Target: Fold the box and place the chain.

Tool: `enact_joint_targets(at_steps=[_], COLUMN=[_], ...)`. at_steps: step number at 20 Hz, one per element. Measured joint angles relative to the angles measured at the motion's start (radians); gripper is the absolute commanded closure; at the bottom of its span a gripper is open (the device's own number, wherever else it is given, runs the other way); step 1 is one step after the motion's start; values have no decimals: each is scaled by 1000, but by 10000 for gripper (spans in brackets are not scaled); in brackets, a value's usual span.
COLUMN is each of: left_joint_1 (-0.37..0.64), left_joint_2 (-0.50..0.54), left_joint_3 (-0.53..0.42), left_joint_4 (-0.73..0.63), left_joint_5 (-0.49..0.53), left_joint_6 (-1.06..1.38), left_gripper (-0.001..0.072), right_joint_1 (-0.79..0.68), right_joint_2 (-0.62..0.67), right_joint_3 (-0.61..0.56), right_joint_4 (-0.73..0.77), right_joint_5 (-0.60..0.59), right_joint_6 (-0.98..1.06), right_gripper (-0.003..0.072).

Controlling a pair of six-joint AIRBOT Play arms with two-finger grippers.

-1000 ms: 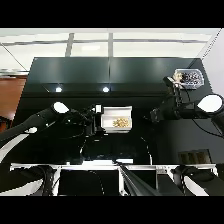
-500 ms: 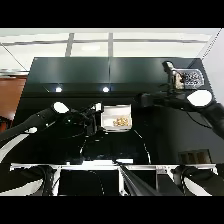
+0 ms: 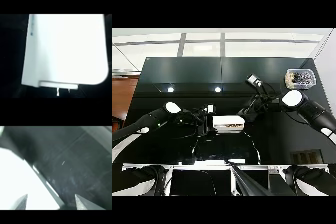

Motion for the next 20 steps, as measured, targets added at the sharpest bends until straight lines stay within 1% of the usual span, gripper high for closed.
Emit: enact_joint_targets(at_steps=[3, 8, 12, 19, 20], left_joint_1=[0, 0, 0, 0, 0], left_joint_2=[0, 0, 0, 0, 0], left_joint_3=[0, 0, 0, 0, 0], left_joint_4=[-1, -2, -2, -2, -2], left_joint_5=[0, 0, 0, 0, 0], left_joint_6=[13, 20, 22, 24, 23], left_gripper=[312, 313, 312, 312, 312], right_joint_1=[6, 11, 28, 68, 69], right_joint_2=[-3, -4, -7, -51, -54], right_joint_3=[9, 12, 12, 13, 13], right_joint_4=[-32, 23, 43, 40, 40], right_joint_5=[61, 109, 125, 93, 88], right_joint_6=[-155, -338, -387, -409, -410], right_gripper=[11, 11, 11, 14, 155])
